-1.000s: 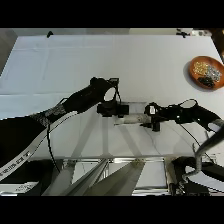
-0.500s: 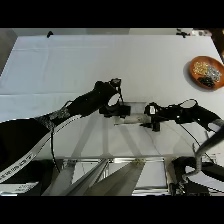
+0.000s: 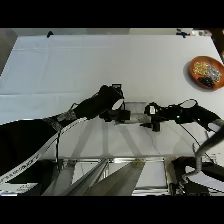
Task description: Fold the box and place the chain.
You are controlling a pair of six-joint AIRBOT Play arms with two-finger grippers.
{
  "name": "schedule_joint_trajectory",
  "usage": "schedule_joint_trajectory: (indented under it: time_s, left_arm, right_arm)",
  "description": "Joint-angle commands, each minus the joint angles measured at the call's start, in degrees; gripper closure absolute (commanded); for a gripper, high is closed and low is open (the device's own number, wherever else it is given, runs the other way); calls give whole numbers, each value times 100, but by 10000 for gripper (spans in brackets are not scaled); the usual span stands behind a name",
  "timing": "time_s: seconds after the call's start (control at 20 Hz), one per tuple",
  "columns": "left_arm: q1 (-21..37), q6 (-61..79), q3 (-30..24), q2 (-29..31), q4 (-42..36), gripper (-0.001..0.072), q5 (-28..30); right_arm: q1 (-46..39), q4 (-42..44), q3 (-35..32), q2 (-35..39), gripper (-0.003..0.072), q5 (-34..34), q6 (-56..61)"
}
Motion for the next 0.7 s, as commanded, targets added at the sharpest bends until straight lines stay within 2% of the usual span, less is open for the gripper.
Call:
schedule_joint_trajectory:
  time_s: [0.0, 0.1, 0.25, 0.4, 0.45, 0.65]
  left_arm:
    - [-70, -63, -2, -118, -11, 323, -37]
    - [-70, -81, -2, -125, -2, 379, 44]
    - [-70, -79, -4, -125, 7, 403, 166]
    - [-98, -79, -2, -127, -7, 653, 232]
    - [-98, -79, -2, -127, -20, 704, 247]
    - [-98, -210, -2, -125, -46, 705, 264]
  right_arm:
    - [4, 0, -2, 0, 225, 2, 2]
    - [4, 0, -2, 0, 225, 2, 0]
    - [4, 0, -2, 0, 225, 2, 0]
    - [4, 0, -2, 0, 225, 2, 0]
    - [4, 0, -2, 0, 225, 2, 0]
    - [4, 0, -2, 0, 225, 2, 2]
